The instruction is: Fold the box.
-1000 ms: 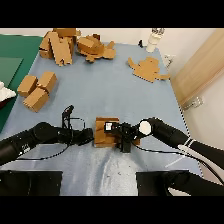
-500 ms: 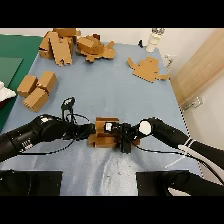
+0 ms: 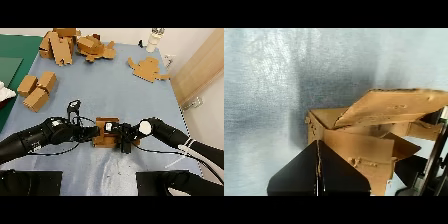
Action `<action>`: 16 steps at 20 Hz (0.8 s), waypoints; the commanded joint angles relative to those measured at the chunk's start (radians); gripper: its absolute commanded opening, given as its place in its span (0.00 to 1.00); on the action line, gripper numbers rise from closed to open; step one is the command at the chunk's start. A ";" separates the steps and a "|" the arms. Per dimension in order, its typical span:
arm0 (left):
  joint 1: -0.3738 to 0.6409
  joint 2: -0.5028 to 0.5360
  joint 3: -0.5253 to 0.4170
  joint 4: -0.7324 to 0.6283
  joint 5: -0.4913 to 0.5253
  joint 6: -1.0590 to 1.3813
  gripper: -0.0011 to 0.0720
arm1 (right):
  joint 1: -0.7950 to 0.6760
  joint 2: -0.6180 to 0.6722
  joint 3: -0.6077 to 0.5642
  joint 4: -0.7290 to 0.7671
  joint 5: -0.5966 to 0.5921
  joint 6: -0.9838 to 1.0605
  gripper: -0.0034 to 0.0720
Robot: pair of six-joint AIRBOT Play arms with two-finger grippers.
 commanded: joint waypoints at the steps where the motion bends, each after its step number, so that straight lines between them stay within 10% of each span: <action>1: -0.014 -0.003 0.035 0.026 -0.026 -0.013 0.03 | 0.001 0.000 -0.001 0.001 0.003 0.002 0.63; 16: -0.080 -0.041 0.120 0.057 -0.120 -0.106 0.04 | 0.001 0.000 -0.001 0.001 0.003 0.002 0.63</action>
